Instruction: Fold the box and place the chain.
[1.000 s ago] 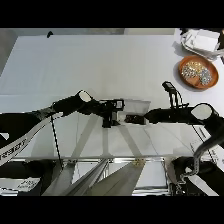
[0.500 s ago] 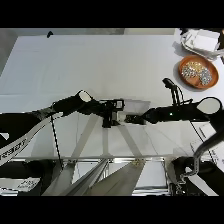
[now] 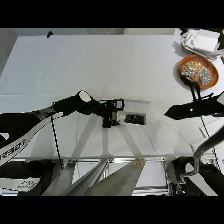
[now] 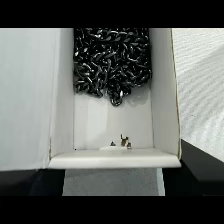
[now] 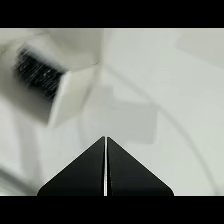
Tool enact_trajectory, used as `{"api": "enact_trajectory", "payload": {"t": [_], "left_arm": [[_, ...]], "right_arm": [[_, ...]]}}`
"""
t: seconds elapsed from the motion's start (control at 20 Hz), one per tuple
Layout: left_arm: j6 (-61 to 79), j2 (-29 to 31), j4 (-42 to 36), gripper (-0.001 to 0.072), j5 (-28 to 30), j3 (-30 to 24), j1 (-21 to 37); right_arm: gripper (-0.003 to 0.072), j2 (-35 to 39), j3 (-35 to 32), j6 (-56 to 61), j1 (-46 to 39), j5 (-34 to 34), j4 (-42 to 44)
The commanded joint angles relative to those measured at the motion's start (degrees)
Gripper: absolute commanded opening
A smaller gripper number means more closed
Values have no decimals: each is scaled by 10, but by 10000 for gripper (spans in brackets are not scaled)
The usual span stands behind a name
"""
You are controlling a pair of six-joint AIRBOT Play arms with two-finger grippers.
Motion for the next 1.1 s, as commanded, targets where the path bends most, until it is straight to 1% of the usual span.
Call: {"api": "enact_trajectory", "payload": {"t": [0.0, 0.1, 0.2, 0.3, 0.4, 0.5, 0.55, 0.75, 0.8, 0.9, 0.95, 1.0, 1.05], "left_arm": [[0, 0, 0, 271, 0, 0, 0], [0, 0, 0, 271, 0, 0, 0], [0, 0, 0, 271, 0, 0, 0], [0, 0, 0, 271, 0, 0, 0], [0, 0, 0, 271, 0, 0, 0], [0, 0, 0, 271, 0, 0, 0], [0, 0, 0, 271, 0, 0, 0], [0, 0, 0, 271, 0, 0, 0], [0, 0, 0, 271, 0, 0, 0], [0, 0, 0, 271, 0, 0, 0], [0, 0, 0, 271, 0, 0, 0], [0, 0, 0, 271, 0, 0, 0], [0, 0, 0, 271, 0, 0, 0]], "right_arm": [[12, -62, 25, -23, -27, -122, 1], [12, -134, 71, -83, -13, -117, 52], [12, -206, 137, -150, 17, -89, 106], [13, -272, 218, -176, 59, -43, 115], [13, -311, 286, -198, 99, -9, 109], [12, -308, 304, -220, 128, -3, 102], [12, -306, 304, -240, 137, 14, 101], [13, -307, 304, -334, 173, 125, 100], [13, -307, 304, -341, 185, 140, 96], [16, -306, 304, -347, 208, 150, 74], [88, -304, 304, -351, 221, 153, 61], [301, -301, 304, -350, 236, 153, 43], [393, -297, 304, -350, 250, 153, 23]]}}
